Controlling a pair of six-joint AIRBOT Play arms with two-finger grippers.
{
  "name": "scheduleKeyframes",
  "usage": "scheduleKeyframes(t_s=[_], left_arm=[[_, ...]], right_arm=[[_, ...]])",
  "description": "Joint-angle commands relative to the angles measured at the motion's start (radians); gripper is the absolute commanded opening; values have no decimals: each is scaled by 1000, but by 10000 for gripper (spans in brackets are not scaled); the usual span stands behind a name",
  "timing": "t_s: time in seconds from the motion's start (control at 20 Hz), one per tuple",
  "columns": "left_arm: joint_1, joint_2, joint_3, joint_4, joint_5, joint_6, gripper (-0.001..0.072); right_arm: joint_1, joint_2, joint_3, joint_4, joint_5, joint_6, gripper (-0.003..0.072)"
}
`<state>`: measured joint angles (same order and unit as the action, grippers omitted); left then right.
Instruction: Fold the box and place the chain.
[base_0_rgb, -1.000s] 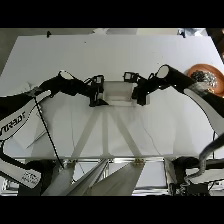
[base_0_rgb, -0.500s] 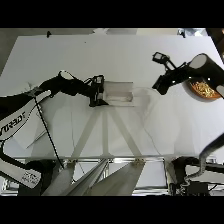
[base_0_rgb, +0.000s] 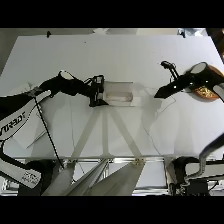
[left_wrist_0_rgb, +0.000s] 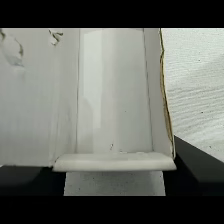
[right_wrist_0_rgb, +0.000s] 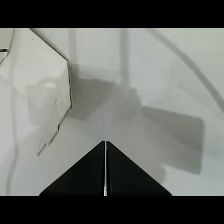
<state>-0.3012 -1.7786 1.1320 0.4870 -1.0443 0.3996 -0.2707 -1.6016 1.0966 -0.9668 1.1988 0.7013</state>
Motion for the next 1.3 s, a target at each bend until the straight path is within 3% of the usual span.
scheduleKeyframes(t_s=[0.0, 0.2, 0.55, 0.8, 0.9, 1.25], left_arm=[[0, 0, 0, 0, 0, 0, 326], [0, 0, 0, 0, 1, 0, 326], [0, 0, 0, 0, 0, 0, 326], [0, 0, 0, 0, 0, 0, 326], [0, 0, 0, 0, 0, 0, 326], [0, 0, 0, 0, 0, 0, 326]], right_arm=[[16, -68, -3, 68, 17, 17, 7], [50, -88, -3, 159, 8, -10, 7], [141, -88, -3, 174, -12, -21, 7], [129, -88, -2, 351, 61, -87, 13], [130, -88, -3, 386, 67, -91, 129], [129, -88, -2, 428, 69, -100, 206]])
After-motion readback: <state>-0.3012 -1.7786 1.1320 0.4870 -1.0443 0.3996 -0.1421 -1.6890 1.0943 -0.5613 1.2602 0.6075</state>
